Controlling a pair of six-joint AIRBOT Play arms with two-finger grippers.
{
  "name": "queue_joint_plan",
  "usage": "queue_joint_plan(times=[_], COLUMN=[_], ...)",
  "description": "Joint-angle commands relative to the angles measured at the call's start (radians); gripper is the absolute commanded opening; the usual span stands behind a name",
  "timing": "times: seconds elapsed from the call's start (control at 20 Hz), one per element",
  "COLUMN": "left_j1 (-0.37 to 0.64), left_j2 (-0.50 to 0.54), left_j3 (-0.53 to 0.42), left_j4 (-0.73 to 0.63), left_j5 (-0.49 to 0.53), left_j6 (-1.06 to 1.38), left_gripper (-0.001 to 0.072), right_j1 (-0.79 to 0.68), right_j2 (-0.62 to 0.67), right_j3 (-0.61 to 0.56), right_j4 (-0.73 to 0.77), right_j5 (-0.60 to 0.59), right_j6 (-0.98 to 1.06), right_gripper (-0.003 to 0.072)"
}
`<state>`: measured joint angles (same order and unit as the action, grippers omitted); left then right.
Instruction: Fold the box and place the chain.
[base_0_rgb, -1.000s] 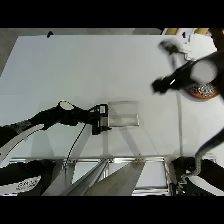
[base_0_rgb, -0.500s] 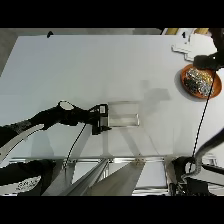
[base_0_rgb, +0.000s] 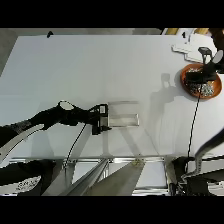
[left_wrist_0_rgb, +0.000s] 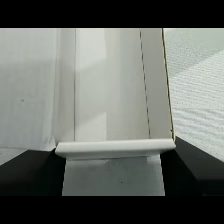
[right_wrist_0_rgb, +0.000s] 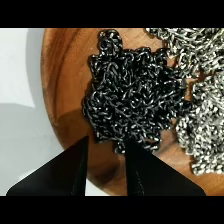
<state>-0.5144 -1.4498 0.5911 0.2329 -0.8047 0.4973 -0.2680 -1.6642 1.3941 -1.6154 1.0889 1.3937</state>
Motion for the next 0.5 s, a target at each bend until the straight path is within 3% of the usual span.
queue_joint_plan(times=[0.0, 0.15, 0.25, 0.45], left_j1=[0.0, 0.0, 0.0, 0.0], left_j2=[0.0, 0.0, 0.0, 0.0], left_j3=[0.0, 0.0, 0.0, 0.0], left_j4=[0.0, 0.0, 0.0, 0.0], left_j5=[0.0, 0.0, 0.0, 0.0], left_j6=[0.0, 0.0, 0.0, 0.0], left_gripper=[0.0012, 0.0012, 0.0012, 0.0012], right_j1=[-0.002, -0.002, -0.003, -0.004], right_j2=[-0.023, -0.024, -0.027, -0.045], right_j3=[0.001, 0.001, 0.0, 0.0], right_j4=[-0.004, -0.018, -0.03, -0.03], right_j5=[-0.002, -0.001, -0.001, 0.0], right_j6=[-0.005, -0.005, -0.005, -0.008], right_gripper=[0.0217, 0.0214, 0.0156, 0.0157])
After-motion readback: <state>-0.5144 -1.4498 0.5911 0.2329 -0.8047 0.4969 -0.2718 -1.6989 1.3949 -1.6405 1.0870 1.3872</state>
